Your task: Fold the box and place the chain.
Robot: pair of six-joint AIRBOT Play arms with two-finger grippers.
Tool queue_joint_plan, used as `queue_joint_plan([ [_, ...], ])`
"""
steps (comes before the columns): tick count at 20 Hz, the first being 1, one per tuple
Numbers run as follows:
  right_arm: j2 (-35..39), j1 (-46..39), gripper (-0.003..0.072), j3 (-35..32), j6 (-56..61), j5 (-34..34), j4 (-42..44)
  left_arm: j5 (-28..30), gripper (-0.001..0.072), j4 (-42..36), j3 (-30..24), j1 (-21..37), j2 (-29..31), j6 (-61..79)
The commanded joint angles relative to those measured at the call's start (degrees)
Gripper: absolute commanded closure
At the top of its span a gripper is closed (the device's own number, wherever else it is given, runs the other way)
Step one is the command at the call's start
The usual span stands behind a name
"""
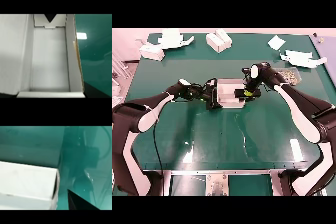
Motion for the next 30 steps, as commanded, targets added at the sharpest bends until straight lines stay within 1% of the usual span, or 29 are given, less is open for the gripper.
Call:
queue_joint_plan([
  [1, -2.8, 0.9, 0.0352, 3.9, 0.3, 3.1, -1.1, 0.0, 0.0172, 0.0, 0.0, 0.0, 0.0, 0.0],
  [2, -3.4, 1.2, 0.0392, 4.4, 0.3, 3.9, -1.3, 0.0, 0.0172, 0.0, 0.0, 0.0, 0.0, 0.0],
  [3, -3.8, 1.5, 0.0398, 4.7, 0.3, 4.5, -1.3, 0.0, 0.0172, 0.0, 0.0, 0.0, 0.0, 0.0],
  [4, -4.1, 1.7, 0.0425, 4.7, 0.3, 4.8, -1.4, 0.0, 0.0172, 0.0, 0.0, 0.0, 0.0, 0.0],
  [5, -4.2, 1.8, 0.0436, 4.7, 0.3, 5.0, -1.4, 0.0, 0.0172, 0.0, 0.0, 0.0, 0.0, 0.0],
  [6, -4.2, 1.8, 0.0509, 4.7, 0.3, 5.0, -1.4, 0.0, 0.0172, 0.0, 0.0, 0.0, 0.0, 0.0],
  [8, -4.2, 1.8, 0.058, 4.7, 0.3, 5.0, -1.4, 0.0, 0.0172, 0.0, 0.0, 0.0, 0.0, 0.0],
  [9, -4.2, 1.8, 0.0644, 4.7, 0.3, 5.0, -1.4, 0.0, 0.0172, 0.0, 0.0, 0.0, 0.0, 0.0],
  [10, -4.2, 1.8, 0.0667, 4.7, 0.3, 5.0, -1.4, 0.0, 0.0172, 0.0, 0.0, 0.0, 0.0, 0.0],
  [11, -4.2, 1.8, 0.0675, 4.7, 0.3, 4.9, -1.4, 0.0, 0.0172, 0.0, 0.0, 0.0, 0.0, 0.0],
  [14, -4.2, 1.8, 0.0674, 4.7, 0.3, 4.7, -1.4, 0.0, 0.0172, 0.0, 0.0, 0.0, 0.0, 0.0],
  [15, -4.2, 1.8, 0.0638, 4.7, 0.3, 4.7, -1.4, 0.0, 0.0172, 0.0, 0.0, 0.0, 0.0, 0.0],
  [17, -4.2, 1.8, 0.031, 5.0, 0.3, 5.0, -1.3, 0.0, 0.0172, 0.0, 0.0, 0.0, 0.0, 0.0],
  [18, -4.1, 1.8, 0.0233, 5.3, 0.3, 5.5, -1.4, 0.0, 0.0172, 0.0, 0.0, 0.0, 0.0, 0.0],
  [21, -3.9, 1.4, 0.0234, 7.8, 0.3, 7.7, -2.8, 0.0, 0.0172, 0.0, 0.0, 0.0, 0.0, 0.0],
  [24, -3.9, 1.2, 0.0234, 12.6, -0.3, 11.1, -3.3, 0.0, 0.0172, 0.0, 0.0, 0.0, 0.0, 0.0],
  [26, -3.7, 1.2, 0.0234, 16.4, -2.0, 14.5, -4.5, 0.0, 0.0172, 0.0, 0.0, 0.0, 0.0, 0.0],
  [28, -2.2, 1.0, 0.0234, 19.5, -3.7, 17.7, -7.8, 0.0, 0.0172, 0.0, 0.0, 0.0, 0.0, 0.0],
  [30, 1.1, 0.6, 0.0236, 20.4, -4.7, 17.8, -11.4, 0.0, 0.0172, 0.0, 0.0, 0.0, 0.0, 0.0],
])
